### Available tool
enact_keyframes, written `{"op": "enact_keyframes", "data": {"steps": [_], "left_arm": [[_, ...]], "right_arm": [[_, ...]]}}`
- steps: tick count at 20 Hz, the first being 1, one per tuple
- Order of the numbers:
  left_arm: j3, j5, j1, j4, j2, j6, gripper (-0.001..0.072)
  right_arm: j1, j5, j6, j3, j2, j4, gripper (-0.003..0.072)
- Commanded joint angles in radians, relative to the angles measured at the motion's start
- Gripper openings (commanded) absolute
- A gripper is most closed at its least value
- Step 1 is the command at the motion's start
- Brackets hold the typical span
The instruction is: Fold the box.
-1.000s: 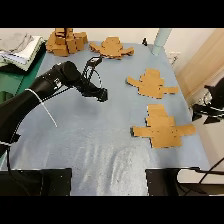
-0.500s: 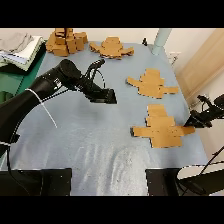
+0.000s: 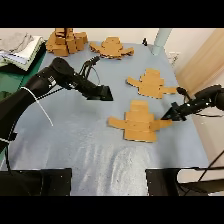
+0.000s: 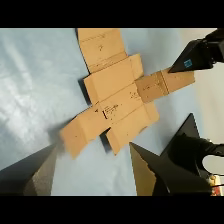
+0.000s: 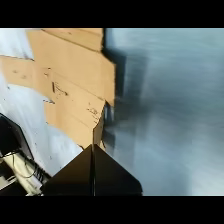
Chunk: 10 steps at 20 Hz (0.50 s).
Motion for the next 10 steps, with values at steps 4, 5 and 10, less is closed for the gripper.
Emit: {"op": "enact_keyframes", "data": {"steps": [4, 5, 10], "left_arm": [[-0.192, -0.163, 0.087, -0.011, 0.1, 0.063, 0.0591], [-0.246, -0.174, 0.087, -0.013, 0.137, 0.079, 0.0592], [-0.476, -0.143, 0.087, -0.014, 0.311, 0.101, 0.0601]], "right_arm": [[0.23, 0.352, 0.11, -0.33, 0.371, 0.043, 0.0], [0.252, 0.372, 0.133, -0.38, 0.421, 0.04, 0.0002], [0.319, 0.413, 0.266, -0.529, 0.509, -0.053, 0.0407]]}}
